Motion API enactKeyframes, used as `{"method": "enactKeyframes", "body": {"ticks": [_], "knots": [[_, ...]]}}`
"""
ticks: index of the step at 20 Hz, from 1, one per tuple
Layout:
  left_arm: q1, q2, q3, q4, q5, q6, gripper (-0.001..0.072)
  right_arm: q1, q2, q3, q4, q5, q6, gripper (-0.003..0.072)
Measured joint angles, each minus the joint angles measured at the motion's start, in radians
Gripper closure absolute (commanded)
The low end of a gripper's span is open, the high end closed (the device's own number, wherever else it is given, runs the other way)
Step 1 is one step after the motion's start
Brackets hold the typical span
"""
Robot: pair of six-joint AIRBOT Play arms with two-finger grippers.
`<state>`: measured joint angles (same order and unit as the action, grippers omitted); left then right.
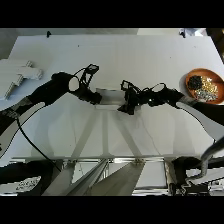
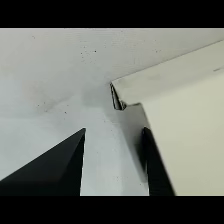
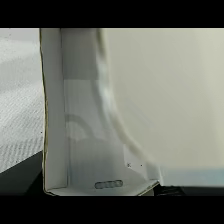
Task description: Fold the box and place the chain.
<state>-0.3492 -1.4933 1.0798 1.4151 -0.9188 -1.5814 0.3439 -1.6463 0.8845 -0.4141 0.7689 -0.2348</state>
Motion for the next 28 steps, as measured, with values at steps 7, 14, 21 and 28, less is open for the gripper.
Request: {"method": "enactKeyframes", "body": {"ticks": [7, 14, 21, 28], "knots": [[-0.061, -0.101, 0.089, 0.021, -0.057, -0.156, 0.0385, 0.000, 0.000, 0.000, -0.001, 0.001, -0.001, 0.0349], [-0.080, -0.144, 0.130, 0.063, -0.132, -0.321, 0.0521, 0.000, 0.000, 0.000, -0.001, 0.002, 0.000, 0.0349], [-0.082, -0.159, 0.135, 0.072, -0.175, -0.384, 0.0699, 0.000, 0.000, 0.000, 0.000, 0.003, 0.002, 0.0349], [-0.068, -0.140, 0.134, 0.045, -0.195, -0.391, 0.0180, 0.000, 0.000, 0.000, -0.004, 0.004, -0.002, 0.0349]]}}
